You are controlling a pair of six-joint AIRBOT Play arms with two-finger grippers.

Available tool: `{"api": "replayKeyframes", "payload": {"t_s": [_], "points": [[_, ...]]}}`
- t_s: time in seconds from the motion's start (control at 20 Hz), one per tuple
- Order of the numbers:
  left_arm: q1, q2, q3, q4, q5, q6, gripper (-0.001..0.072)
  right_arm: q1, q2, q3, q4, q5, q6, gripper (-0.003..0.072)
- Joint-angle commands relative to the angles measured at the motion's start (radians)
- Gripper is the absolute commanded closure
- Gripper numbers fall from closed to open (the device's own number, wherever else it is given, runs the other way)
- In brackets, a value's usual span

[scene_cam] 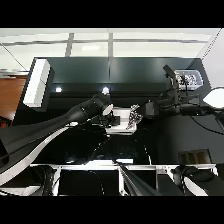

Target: Fold the box and place the chain.

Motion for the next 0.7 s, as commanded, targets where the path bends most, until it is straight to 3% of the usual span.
{"api": "replayKeyframes", "payload": {"t_s": [0.0, 0.25, 0.3, 0.35, 0.65], "points": [[0.0, 0.0, 0.0, 0.0, 0.0, 0.0, 0.0685, 0.013, -0.041, -0.019, -0.009, -0.051, 0.008, 0.0676], [0.0, 0.0, 0.0, 0.0, 0.0, 0.0, 0.0685, 0.094, -0.141, -0.019, -0.124, -0.13, 0.056, 0.0661], [0.0, 0.0, 0.0, 0.0, 0.0, 0.0, 0.0685, 0.1, -0.147, -0.019, -0.133, -0.134, 0.057, 0.0511], [0.0, 0.0, 0.0, 0.0, 0.0, 0.0, 0.0685, 0.1, -0.147, -0.019, -0.133, -0.132, 0.057, 0.041], [0.0, 0.0, 0.0, 0.0, 0.0, 0.0, 0.0685, -0.06, -0.035, 0.031, -0.308, 0.031, 0.066, 0.0412]]}}
